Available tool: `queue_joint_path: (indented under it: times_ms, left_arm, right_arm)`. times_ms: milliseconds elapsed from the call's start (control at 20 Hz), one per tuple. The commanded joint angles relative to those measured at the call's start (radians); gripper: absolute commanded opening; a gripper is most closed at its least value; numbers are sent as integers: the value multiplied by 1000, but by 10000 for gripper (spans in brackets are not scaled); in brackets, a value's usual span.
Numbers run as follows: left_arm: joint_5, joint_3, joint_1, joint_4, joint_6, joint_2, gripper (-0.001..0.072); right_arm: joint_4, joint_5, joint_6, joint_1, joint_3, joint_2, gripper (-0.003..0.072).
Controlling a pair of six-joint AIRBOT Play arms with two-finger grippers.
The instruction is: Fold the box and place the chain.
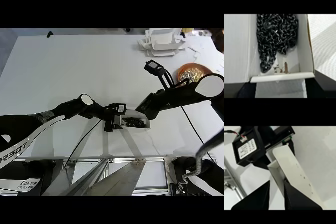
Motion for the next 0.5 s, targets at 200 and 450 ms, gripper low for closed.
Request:
queue_joint_path:
  times_ms: [200, 450]
  left_arm:
    - [0, 0, 1, 0, 0, 0, 14]
    - [0, 0, 1, 0, 0, 0, 14]
  right_arm:
    - [-79, -207, -44, -34, 19, -32, 75]
    - [-137, -68, -156, -35, 19, -198, 75]
